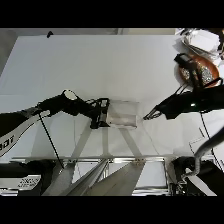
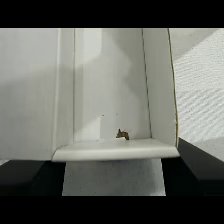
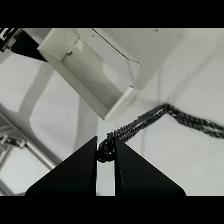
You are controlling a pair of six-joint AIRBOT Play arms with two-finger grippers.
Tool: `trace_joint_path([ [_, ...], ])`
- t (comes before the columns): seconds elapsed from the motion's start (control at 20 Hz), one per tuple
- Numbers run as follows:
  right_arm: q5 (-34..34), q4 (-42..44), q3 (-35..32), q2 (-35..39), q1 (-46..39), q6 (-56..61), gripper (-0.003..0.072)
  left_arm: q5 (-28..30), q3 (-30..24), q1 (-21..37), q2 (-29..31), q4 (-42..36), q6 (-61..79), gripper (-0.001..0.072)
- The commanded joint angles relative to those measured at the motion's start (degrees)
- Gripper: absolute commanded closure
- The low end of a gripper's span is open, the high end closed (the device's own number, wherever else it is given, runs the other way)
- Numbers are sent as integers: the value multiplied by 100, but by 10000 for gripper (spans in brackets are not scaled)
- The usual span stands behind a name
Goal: Fold the box and place the chain.
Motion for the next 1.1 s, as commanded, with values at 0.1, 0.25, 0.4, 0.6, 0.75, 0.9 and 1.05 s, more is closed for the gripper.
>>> trace_joint_path([
  [0.1, -1263, 4, -715, -118, 1056, 2, 662, 2, 7, -2, 0, 4, 0, 366],
  [0.25, -1943, 9, -715, -411, 1482, 9, 663, 2, 7, -2, -2, 2, 2, 366],
  [0.4, -2559, 11, -715, -949, 1864, 13, 664, 2, 7, -4, 0, 2, 0, 366],
  [0.6, -3097, 101, -715, -1834, 2280, -4, 664, 2, 7, -2, 0, 2, 2, 366],
  [0.75, -3475, 157, -715, -2380, 2540, -4, 664, 0, 7, -2, 0, 2, 0, 366],
  [0.9, -3757, 164, -715, -2675, 2710, -2, 664, 0, 7, -2, 0, 2, 0, 366],
  [1.05, -3908, 212, -715, -2796, 2815, 2, 664, 0, 7, -2, -2, 2, 0, 366],
])
